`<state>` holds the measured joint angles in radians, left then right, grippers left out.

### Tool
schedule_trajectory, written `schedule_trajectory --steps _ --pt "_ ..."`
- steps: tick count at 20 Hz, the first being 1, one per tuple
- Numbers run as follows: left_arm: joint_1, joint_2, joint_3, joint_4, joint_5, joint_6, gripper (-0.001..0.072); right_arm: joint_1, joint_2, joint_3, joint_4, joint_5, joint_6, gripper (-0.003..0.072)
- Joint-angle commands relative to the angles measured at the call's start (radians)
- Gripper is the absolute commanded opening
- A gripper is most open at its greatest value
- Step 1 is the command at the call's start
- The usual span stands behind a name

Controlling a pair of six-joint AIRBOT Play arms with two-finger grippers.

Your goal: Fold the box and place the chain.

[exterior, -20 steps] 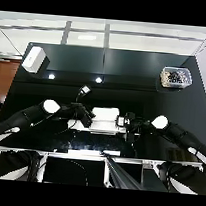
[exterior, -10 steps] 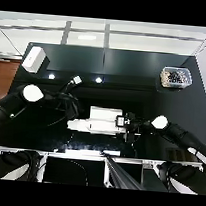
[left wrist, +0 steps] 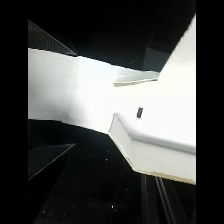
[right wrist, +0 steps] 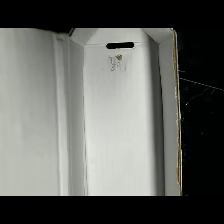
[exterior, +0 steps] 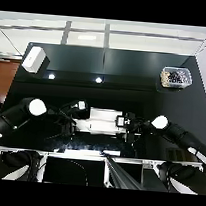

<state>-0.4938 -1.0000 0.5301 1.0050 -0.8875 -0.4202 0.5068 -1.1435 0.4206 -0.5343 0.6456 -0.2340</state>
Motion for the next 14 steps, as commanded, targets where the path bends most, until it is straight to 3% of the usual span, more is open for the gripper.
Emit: schedule_trajectory --steps 1,8,9,10,11,13,14 --pt "-0.074 -0.004 -0.031 0.001 0.143 0.033 0.0628 0.000 -0.001 0.000 0.000 0.002 0.001 0.0401" --pt "-0.150 -0.069 -0.030 -0.063 0.226 0.033 0.0613 0.000 -0.001 0.000 0.000 0.002 0.001 0.0400" --pt "-0.154 -0.069 -0.030 -0.075 0.221 0.033 0.0559 0.000 -0.001 0.000 0.000 0.002 0.001 0.0401" --pt "-0.155 -0.069 -0.030 -0.088 0.222 0.033 0.0412 0.000 -0.001 0.000 0.000 0.002 0.001 0.0401" --pt "-0.155 -0.069 -0.030 -0.101 0.223 0.033 0.0337 0.000 -0.001 0.000 0.000 0.002 0.001 0.0400" --pt "-0.156 -0.069 -0.029 -0.134 0.224 0.033 0.0322 0.000 -0.001 0.000 0.000 0.002 0.001 0.0401" --pt "-0.158 -0.069 -0.029 -0.137 0.223 0.033 0.0266 0.000 -0.001 0.000 0.000 0.002 0.001 0.0401"
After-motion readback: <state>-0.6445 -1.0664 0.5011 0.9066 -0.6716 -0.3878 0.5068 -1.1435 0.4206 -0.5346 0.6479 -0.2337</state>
